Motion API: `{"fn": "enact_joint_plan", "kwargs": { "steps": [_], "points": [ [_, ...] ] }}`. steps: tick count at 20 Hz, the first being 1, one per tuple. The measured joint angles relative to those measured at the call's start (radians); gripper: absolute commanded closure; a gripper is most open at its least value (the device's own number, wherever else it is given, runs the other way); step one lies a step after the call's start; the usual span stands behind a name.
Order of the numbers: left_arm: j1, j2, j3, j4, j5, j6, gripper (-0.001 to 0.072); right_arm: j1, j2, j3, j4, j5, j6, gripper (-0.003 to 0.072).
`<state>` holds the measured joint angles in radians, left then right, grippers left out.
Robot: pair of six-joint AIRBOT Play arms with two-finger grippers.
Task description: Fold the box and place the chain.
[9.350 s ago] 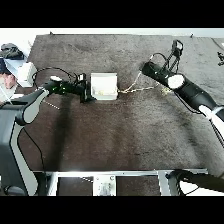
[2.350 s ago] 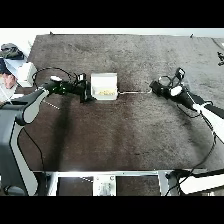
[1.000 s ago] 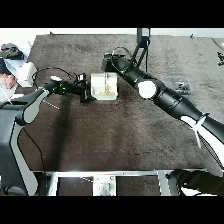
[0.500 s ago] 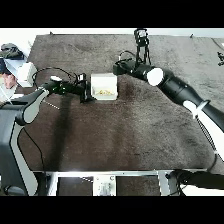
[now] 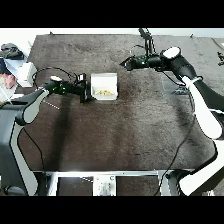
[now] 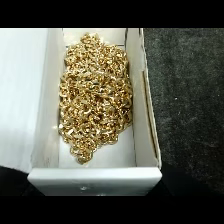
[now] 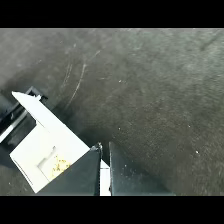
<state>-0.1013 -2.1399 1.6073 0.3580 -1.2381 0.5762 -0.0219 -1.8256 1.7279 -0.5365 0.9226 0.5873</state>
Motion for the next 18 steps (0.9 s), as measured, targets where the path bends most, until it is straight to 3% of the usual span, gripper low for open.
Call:
{"fn": "enact_joint_plan", "kwargs": {
  "steps": [6, 16, 17, 18],
  "points": [
    [0.000, 0.000, 0.000, 0.000, 0.000, 0.000, 0.0505, -0.011, -0.147, 0.128, 0.068, 0.143, -0.114, 0.0573],
    [0.000, 0.000, 0.000, 0.000, 0.000, 0.000, 0.0505, 0.048, -0.164, 0.153, -0.014, 0.292, -0.306, 0.0570],
    [0.000, 0.000, 0.000, 0.000, 0.000, 0.000, 0.0505, 0.056, -0.158, 0.154, -0.023, 0.296, -0.325, 0.0544],
    [0.000, 0.000, 0.000, 0.000, 0.000, 0.000, 0.0505, 0.065, -0.153, 0.154, -0.034, 0.305, -0.339, 0.0464]
  ]
}}
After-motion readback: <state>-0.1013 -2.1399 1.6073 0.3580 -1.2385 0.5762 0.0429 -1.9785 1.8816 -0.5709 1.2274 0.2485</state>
